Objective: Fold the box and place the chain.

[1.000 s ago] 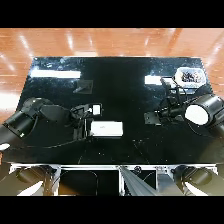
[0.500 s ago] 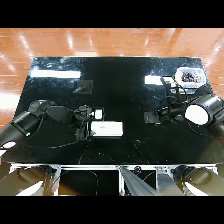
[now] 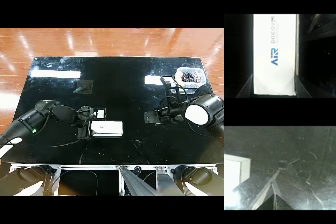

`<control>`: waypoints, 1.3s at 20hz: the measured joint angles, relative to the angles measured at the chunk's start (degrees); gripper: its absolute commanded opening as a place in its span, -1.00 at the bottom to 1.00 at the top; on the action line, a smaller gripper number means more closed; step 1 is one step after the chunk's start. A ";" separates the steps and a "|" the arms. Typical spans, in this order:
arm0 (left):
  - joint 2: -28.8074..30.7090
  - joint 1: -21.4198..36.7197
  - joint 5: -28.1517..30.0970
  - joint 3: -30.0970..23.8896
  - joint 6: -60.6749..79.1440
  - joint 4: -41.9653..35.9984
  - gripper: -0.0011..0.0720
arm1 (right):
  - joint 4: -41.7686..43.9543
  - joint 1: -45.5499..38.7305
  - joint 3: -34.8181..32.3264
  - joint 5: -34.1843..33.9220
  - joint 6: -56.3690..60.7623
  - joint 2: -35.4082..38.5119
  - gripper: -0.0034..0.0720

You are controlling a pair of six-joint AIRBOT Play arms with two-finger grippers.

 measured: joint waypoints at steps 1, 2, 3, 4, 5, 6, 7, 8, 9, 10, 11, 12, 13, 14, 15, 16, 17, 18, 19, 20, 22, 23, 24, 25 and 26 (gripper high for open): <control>-0.09 0.00 -0.04 0.00 0.00 0.00 0.70 | 0.00 0.00 0.00 0.00 0.00 0.00 -0.82; -0.13 0.00 -0.15 0.00 0.00 0.00 0.70 | 0.00 0.00 0.00 0.00 0.00 0.00 -0.82; -0.17 0.00 -0.28 -0.02 0.00 0.00 0.70 | -0.02 0.00 0.00 0.00 0.00 0.00 -0.82; -0.24 0.00 -0.31 -0.02 0.00 0.02 0.70 | 0.00 0.00 0.00 0.00 0.00 0.00 -0.82; -0.28 0.00 -0.35 -0.02 0.00 0.02 0.70 | 0.00 0.00 0.00 0.00 0.00 0.00 -0.82; -0.31 0.00 -0.42 -0.04 0.00 0.02 0.70 | 0.00 0.00 0.00 -0.02 0.00 0.00 -0.81; -0.35 0.00 -0.46 -0.09 0.00 0.02 0.70 | 0.00 0.00 0.00 -0.02 0.00 0.00 -0.82; -0.42 0.00 -0.46 -0.15 0.00 0.02 0.70 | -0.02 0.00 0.00 -0.02 0.00 0.00 -0.82; -0.48 0.00 -0.50 -0.26 0.00 0.02 0.70 | -0.02 0.00 0.00 -0.07 0.00 0.00 -0.82; -0.59 0.00 -0.52 -0.28 -0.11 0.04 0.70 | -0.02 0.00 0.00 -0.09 0.00 0.00 -0.82; -0.63 0.00 -0.57 -0.33 -0.66 0.04 0.70 | 0.00 0.00 0.00 -0.11 -0.02 0.00 -0.82; -0.70 0.00 -0.85 -0.37 -1.36 0.02 0.70 | -0.02 0.00 0.00 -0.13 0.00 0.00 -0.81; -0.72 0.00 -0.96 -0.37 -1.77 0.04 0.70 | -0.02 0.00 0.00 -0.13 0.00 0.00 -0.82; -0.79 0.00 -1.29 -0.37 -2.21 0.04 0.70 | -0.02 0.00 0.00 -0.15 0.00 0.00 -0.82; -0.90 0.00 -1.51 -0.37 -2.60 0.02 0.70 | -0.02 0.00 0.00 -0.15 -0.02 0.00 -0.82; -1.07 0.00 -1.51 -0.37 -2.84 0.02 0.70 | -0.02 0.00 0.00 -0.17 0.00 0.00 -0.82; -1.29 0.00 -1.55 -0.37 -2.97 0.02 0.70 | -0.02 0.00 0.00 -0.17 0.00 0.02 -0.82; -1.49 0.00 -1.70 -0.37 -3.06 0.00 0.70 | -0.02 0.00 0.00 -0.20 0.00 0.00 -0.81; -1.66 0.00 -1.73 -0.35 -3.21 0.00 0.70 | -0.04 0.00 0.00 -0.20 -0.02 0.00 -0.82; -1.84 0.00 -1.75 -0.35 -3.28 -0.02 0.70 | -0.02 0.00 0.00 -0.20 0.00 0.00 -0.81; -2.12 0.00 -1.79 -0.35 -3.43 -0.07 0.70 | -0.04 0.00 0.00 -0.24 0.00 0.00 -0.82; -2.23 0.00 -1.84 -0.35 -3.45 -0.09 0.70 | -0.04 0.00 0.00 -0.24 -0.02 0.00 -0.82; -2.32 0.00 -1.86 -0.35 -3.52 -0.09 0.69 | -0.07 0.00 0.00 -0.24 -0.02 0.00 -0.81; -2.38 0.00 -1.88 -0.35 -3.67 -0.09 0.67 | -0.07 0.00 0.00 -0.24 0.00 0.02 -0.82; -2.43 0.00 -1.88 -0.35 -3.85 -0.09 0.65 | -0.09 0.00 0.00 -0.26 -0.02 0.00 -0.82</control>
